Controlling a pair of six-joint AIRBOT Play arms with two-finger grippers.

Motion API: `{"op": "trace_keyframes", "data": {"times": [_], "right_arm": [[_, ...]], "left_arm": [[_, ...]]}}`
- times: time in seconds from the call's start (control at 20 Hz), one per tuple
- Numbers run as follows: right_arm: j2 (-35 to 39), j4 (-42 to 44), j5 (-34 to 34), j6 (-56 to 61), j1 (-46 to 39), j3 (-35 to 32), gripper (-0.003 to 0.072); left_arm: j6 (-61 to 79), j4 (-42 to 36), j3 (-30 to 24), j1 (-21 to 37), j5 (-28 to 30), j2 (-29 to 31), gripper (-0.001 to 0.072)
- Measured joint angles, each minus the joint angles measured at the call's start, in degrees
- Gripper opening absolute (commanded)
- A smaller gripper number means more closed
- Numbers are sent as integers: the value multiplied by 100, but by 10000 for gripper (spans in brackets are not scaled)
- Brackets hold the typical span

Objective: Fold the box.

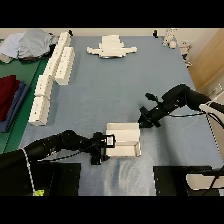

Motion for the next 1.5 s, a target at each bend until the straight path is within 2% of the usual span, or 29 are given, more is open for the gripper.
{"op": "trace_keyframes", "data": {"times": [0.2,0.35,0.5,0.65,1.05,1.15,1.35,1.45,1.5], "right_arm": [[-140,535,-885,-1069,234,7,1],[205,354,-927,-1447,557,-153,1],[861,-131,-247,-1762,927,-457,1],[1663,-472,824,-2138,1281,-896,1],[3797,-695,3528,-3095,2494,-2413,2],[4214,-730,4030,-3204,2863,-2695,2],[4653,-859,4605,-3303,3464,-3029,5],[4701,-973,4771,-3331,3663,-3101,118],[4715,-1038,4846,-3368,3733,-3123,243]], "left_arm": [[0,0,0,0,0,0,375],[0,0,0,0,0,0,375],[0,0,0,0,0,0,375],[0,0,0,0,0,0,375],[0,0,0,0,0,0,375],[0,0,0,0,0,0,375],[0,0,0,0,0,0,375],[0,0,0,0,0,0,375],[0,0,0,0,0,0,375]]}}
